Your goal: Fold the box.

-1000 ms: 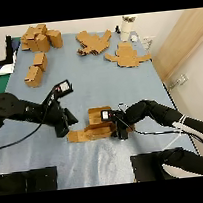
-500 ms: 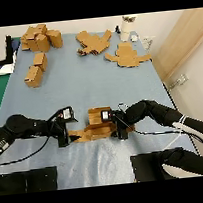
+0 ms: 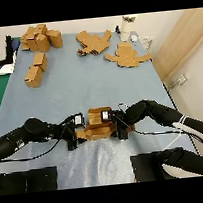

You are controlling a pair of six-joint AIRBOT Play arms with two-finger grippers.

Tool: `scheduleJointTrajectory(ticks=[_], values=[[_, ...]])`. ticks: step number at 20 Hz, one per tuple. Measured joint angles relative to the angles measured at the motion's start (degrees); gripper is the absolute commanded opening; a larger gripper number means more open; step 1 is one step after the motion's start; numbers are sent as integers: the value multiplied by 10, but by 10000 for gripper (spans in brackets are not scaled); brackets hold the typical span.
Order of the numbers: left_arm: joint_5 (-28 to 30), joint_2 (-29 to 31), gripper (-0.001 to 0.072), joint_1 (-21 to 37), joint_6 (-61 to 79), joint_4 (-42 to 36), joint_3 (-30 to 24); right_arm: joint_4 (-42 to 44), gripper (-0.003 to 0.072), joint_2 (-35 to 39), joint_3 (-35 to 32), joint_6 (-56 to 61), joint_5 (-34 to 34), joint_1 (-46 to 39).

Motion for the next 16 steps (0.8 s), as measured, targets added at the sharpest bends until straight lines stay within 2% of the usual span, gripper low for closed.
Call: scheduleJointTrajectory(ticks=[1,2,3,4,11,12,13,16], values=[[3,-9,569,-3,2,-5,4,0,478,0,0,0,0,0],[4,-18,482,-6,2,-8,9,0,478,0,0,0,0,0],[5,-25,309,-8,3,-11,12,0,478,0,0,0,0,0],[7,-32,285,-9,3,-13,16,0,479,0,0,0,0,0],[5,-51,283,-12,4,-24,22,0,478,0,0,0,0,0],[6,-53,249,-13,8,-31,23,0,478,0,0,0,0,0],[6,-55,91,-14,15,-40,23,0,478,0,0,0,0,0],[10,-59,94,-24,43,-74,23,0,478,0,0,0,0,0]])
